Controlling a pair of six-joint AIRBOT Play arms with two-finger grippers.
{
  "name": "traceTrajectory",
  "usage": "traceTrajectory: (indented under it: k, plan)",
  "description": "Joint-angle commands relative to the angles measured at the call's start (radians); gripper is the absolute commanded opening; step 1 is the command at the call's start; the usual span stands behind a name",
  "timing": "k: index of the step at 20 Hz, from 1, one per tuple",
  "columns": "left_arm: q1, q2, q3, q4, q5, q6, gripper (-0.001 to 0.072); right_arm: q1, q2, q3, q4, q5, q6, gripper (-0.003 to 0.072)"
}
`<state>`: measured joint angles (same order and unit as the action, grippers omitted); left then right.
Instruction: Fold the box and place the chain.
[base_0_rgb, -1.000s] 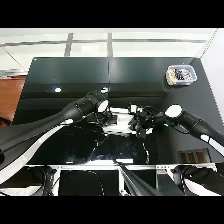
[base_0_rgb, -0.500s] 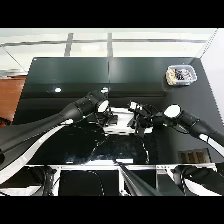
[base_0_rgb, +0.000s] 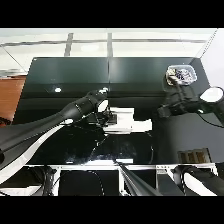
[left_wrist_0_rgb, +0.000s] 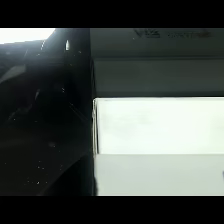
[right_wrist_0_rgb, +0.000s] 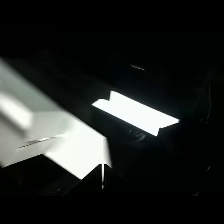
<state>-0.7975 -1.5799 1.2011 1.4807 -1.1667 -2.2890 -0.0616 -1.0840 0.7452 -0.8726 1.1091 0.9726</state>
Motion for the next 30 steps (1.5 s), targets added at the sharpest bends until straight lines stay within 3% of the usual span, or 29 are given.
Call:
traceTrajectory:
  k: [1,3,6,10,13,14,15,16,19,21,23,24,30]
  plan:
    - [0.001,0.0,0.0,-0.001,0.032,-0.027,0.0025,-0.211,0.006,-0.121,0.0,-0.083,0.315,0.0017]
    - [0.001,0.0,0.0,-0.001,0.024,-0.021,0.0025,-0.228,-0.026,-0.203,0.081,-0.077,0.302,0.0017]
    - [0.001,0.0,0.0,0.0,0.01,-0.018,0.0025,-0.135,-0.125,-0.243,0.19,-0.04,0.217,0.0017]
    - [0.001,0.0,0.0,0.0,0.01,-0.018,0.0025,0.042,-0.253,-0.231,0.422,-0.078,0.042,0.0018]
    - [0.001,0.0,0.0,0.0,0.011,-0.018,0.0025,0.074,-0.26,-0.161,0.503,-0.071,-0.035,0.0021]
    - [0.001,0.0,0.0,0.0,0.01,-0.018,0.0025,0.074,-0.26,-0.128,0.496,-0.046,-0.036,0.0181]
    - [0.001,0.0,0.0,0.0,0.011,-0.018,0.0025,0.074,-0.26,-0.095,0.487,-0.01,-0.035,0.0532]
    - [0.001,0.0,0.0,0.0,0.012,-0.018,0.0025,0.076,-0.26,-0.071,0.479,0.033,-0.035,0.0578]
    - [0.001,0.0,0.0,0.0,0.014,-0.018,0.0025,0.099,-0.26,-0.047,0.476,0.092,-0.017,0.0575]
    - [0.001,0.0,0.0,0.0,0.014,-0.018,0.0025,0.13,-0.26,-0.045,0.475,0.086,0.003,0.0468]
    - [0.001,0.0,0.0,0.0,0.014,-0.018,0.0025,0.166,-0.26,-0.023,0.445,0.086,0.017,0.046]
    - [0.001,0.0,0.0,0.0,0.014,-0.018,0.0025,0.185,-0.26,-0.004,0.401,0.08,0.038,0.0363]
    - [0.001,0.0,0.0,0.0,0.014,-0.018,0.0025,0.315,-0.26,0.107,0.097,0.055,0.333,0.0354]
